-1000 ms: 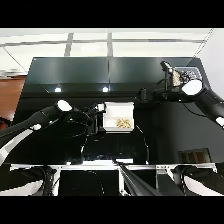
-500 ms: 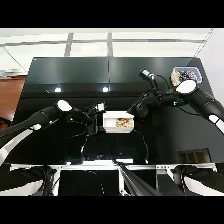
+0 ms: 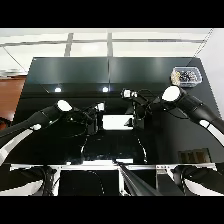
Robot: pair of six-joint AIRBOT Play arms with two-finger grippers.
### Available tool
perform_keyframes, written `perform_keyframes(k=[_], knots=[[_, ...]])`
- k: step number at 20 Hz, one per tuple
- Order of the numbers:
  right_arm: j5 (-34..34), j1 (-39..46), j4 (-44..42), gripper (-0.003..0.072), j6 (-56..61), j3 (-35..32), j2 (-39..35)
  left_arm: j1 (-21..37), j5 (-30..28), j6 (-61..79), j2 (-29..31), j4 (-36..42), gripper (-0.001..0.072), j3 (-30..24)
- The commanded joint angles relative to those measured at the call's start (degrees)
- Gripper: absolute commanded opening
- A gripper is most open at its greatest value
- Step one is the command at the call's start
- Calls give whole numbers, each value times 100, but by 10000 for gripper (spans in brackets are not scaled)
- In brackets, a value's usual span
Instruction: Fold the box and place the chain.
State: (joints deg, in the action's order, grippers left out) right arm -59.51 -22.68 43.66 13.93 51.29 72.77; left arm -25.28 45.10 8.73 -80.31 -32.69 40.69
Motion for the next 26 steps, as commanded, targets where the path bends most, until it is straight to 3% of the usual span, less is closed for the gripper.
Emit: perform_keyframes(k=[1,5,6,8,9,26], knots=[[22,-79,94,622,-74,2,-42,-4,11,4,2,-2,445,4],[90,-79,70,621,87,2,-61,-4,15,4,2,-2,446,4],[87,-79,63,504,92,2,-72,-4,17,2,2,-2,446,4],[87,-79,63,412,208,0,-72,-4,22,4,2,-2,446,4],[87,-79,61,301,278,0,-72,-4,22,4,2,-2,446,4],[247,-79,105,302,455,-33,-48,-4,37,4,2,-2,446,4]])
